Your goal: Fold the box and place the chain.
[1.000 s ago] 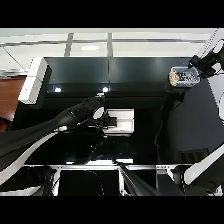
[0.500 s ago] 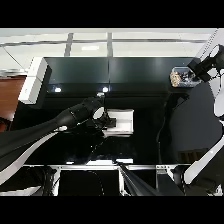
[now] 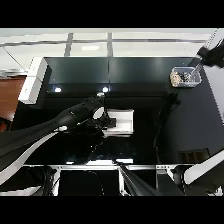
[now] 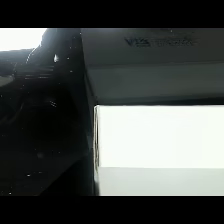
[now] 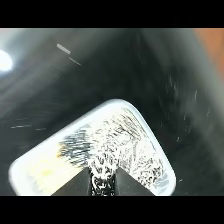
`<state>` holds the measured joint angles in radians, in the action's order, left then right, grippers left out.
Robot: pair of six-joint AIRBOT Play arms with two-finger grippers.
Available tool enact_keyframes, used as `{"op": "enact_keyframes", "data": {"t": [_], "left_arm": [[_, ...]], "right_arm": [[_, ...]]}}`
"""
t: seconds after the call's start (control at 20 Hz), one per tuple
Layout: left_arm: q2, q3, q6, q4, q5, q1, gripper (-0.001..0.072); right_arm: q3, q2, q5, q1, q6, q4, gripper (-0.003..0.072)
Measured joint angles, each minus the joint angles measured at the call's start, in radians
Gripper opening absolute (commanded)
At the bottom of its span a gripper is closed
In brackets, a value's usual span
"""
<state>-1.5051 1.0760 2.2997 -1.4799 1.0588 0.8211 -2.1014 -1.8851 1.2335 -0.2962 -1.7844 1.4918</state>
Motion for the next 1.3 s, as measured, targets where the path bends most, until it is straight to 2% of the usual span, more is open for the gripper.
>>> {"op": "enact_keyframes", "data": {"t": [0.1,0.25,0.5,0.7,0.95,1.3], "left_arm": [[0.0,0.0,0.0,0.0,-0.001,0.0,0.0028],[0.0,0.0,0.0,0.0,-0.004,0.0,0.0028],[0.0,0.0,0.0,-0.001,-0.006,0.0,0.0028],[0.0,0.0,0.0,-0.003,-0.007,0.0,0.0028],[0.0,0.0,0.0,-0.003,-0.005,0.0,0.0028],[0.0,0.0,0.0,-0.003,-0.004,0.0,0.0028]], "right_arm": [[0.031,0.113,0.024,0.005,0.071,-0.004,0.0016],[0.139,0.298,0.046,0.006,0.132,-0.03,0.0016],[0.304,0.586,0.066,0.007,0.241,-0.218,0.0016],[0.364,0.766,0.088,0.056,0.279,-0.32,0.0016],[0.384,0.911,0.151,0.2,0.298,-0.361,0.0017],[0.412,0.954,0.348,0.37,0.314,-0.418,0.0017]]}}
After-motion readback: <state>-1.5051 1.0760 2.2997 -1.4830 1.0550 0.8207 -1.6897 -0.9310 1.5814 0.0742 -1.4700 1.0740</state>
